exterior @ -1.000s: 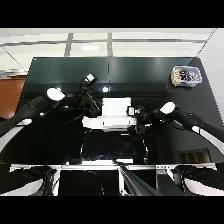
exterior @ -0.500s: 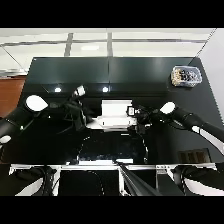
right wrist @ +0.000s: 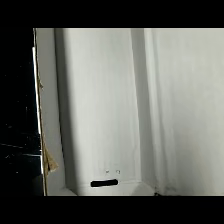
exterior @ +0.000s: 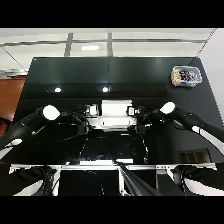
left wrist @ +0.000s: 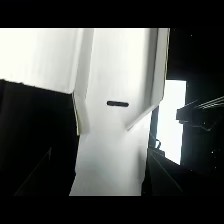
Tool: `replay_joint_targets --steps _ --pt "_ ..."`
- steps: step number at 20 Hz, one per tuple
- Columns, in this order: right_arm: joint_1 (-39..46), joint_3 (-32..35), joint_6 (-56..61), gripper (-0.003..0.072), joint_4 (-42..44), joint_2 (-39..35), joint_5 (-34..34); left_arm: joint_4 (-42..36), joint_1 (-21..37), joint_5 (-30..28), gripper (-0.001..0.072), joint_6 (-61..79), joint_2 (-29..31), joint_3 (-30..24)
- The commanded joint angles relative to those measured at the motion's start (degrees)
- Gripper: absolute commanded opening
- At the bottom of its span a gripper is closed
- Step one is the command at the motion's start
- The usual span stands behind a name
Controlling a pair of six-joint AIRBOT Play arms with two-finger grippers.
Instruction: Fold the box and place the chain.
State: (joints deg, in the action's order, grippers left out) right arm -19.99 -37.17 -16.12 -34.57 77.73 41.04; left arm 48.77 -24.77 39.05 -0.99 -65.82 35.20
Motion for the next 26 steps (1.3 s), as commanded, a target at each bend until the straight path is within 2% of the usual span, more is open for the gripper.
replay_joint_targets --steps 1,4,5,6,7,11,13,17,26 --pt "0.0 0.0 0.0 0.0245 0.0 0.0 0.0 -3.5 -1.6 -2.1 0.0696 0.7 -2.3 -0.1" --pt "0.0 0.0 0.0 0.0245 0.0 0.0 -0.1 -5.4 -2.0 -2.5 0.0687 1.0 -3.2 -0.1" --pt "0.0 0.0 0.0 0.0245 0.0 0.0 -0.1 -5.8 -2.0 -2.5 0.0592 1.0 -3.3 -0.1" --pt "0.0 0.0 0.0 0.0245 0.0 0.0 -0.1 -6.1 -2.0 -2.4 0.0459 1.0 -3.2 -0.1" --pt "0.0 0.0 0.0 0.0245 0.0 0.0 -0.1 -6.1 -2.1 -2.5 0.0387 1.0 -3.3 0.0" --pt "0.0 0.0 0.0 0.0245 0.0 0.0 -0.1 -9.9 -2.2 -2.6 0.0368 1.1 -3.5 0.3" --pt "0.0 0.0 0.0 0.0245 0.0 0.0 -0.1 -12.4 -2.2 -2.5 0.0335 1.1 -3.9 0.3" --pt "0.0 0.0 0.0 0.0245 0.0 0.0 -0.1 -14.4 -2.2 -0.5 0.0334 1.1 -4.4 0.3" --pt "0.0 0.0 0.0 0.0245 0.0 0.0 -0.1 -21.2 -2.2 -1.2 0.0334 3.4 -5.4 0.3"
